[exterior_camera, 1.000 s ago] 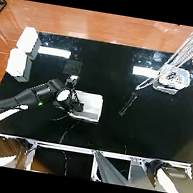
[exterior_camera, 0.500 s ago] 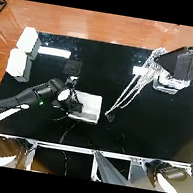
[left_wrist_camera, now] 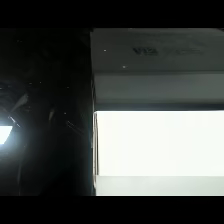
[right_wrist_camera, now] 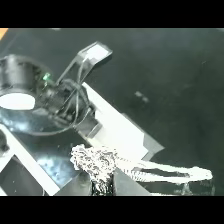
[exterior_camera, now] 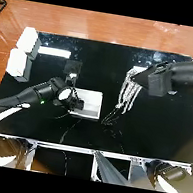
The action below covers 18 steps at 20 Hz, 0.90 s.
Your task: Fold the box and place the chain.
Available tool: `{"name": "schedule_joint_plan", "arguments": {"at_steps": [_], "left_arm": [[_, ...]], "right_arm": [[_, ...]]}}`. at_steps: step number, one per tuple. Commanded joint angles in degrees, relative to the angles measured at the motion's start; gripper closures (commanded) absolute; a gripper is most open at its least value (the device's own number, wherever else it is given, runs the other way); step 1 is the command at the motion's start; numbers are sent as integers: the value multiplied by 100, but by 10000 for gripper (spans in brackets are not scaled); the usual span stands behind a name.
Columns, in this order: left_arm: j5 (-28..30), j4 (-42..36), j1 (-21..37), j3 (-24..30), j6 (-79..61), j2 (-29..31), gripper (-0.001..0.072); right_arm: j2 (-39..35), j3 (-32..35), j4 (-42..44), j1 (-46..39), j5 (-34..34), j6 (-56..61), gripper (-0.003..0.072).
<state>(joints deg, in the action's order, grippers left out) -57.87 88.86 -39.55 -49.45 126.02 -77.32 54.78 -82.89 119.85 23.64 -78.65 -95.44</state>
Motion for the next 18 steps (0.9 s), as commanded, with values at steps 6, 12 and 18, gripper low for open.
{"name": "schedule_joint_plan", "arguments": {"at_steps": [6,12,18], "left_arm": [[48,66,0,-4,44,-149,693],[46,63,0,-4,35,-149,692],[46,66,0,-4,22,-149,692]], "right_arm": [[638,13,468,662,439,-114,669],[1266,13,852,966,1038,-365,676],[1639,13,1054,968,1237,-520,676]]}}
